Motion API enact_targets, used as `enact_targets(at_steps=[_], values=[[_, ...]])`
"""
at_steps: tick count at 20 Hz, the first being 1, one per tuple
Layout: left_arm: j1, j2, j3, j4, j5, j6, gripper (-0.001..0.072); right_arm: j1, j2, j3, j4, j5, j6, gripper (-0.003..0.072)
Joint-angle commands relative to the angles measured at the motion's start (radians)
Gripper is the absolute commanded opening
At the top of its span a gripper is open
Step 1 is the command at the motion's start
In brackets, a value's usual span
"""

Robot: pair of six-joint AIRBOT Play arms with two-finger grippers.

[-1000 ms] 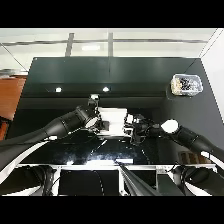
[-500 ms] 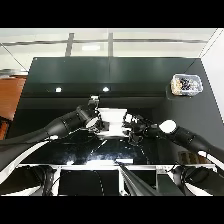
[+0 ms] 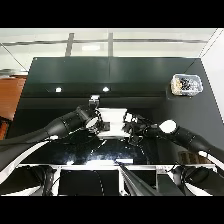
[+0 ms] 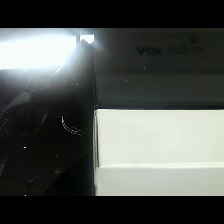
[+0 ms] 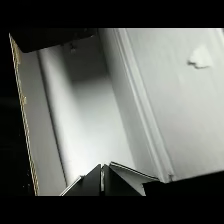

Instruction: Fold the box and place the chain.

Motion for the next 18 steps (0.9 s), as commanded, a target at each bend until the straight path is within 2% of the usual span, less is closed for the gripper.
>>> enact_targets(at_steps=[1,4,7,10,13,18], values=[[0.000,0.000,0.001,0.003,-0.006,0.001,0.0031,-0.059,0.050,0.001,-0.080,0.018,0.329,0.0024],[0.000,0.000,0.001,0.005,-0.006,0.001,0.0030,-0.215,0.158,0.001,-0.291,0.179,0.706,0.0024],[0.000,0.000,0.001,0.007,-0.005,0.005,0.0031,-0.450,0.305,0.001,-0.457,0.381,1.081,0.0023],[0.000,0.000,0.001,0.013,-0.005,0.004,0.0031,-0.707,0.331,-0.008,-0.587,0.566,1.338,0.0023],[0.000,0.000,0.001,0.013,-0.012,0.005,0.0030,-0.803,0.322,-0.076,-0.559,0.555,1.421,0.0023],[0.000,0.000,0.001,0.013,-0.017,0.004,0.0030,-0.713,0.207,-0.139,-0.428,0.490,1.433,0.0023]])
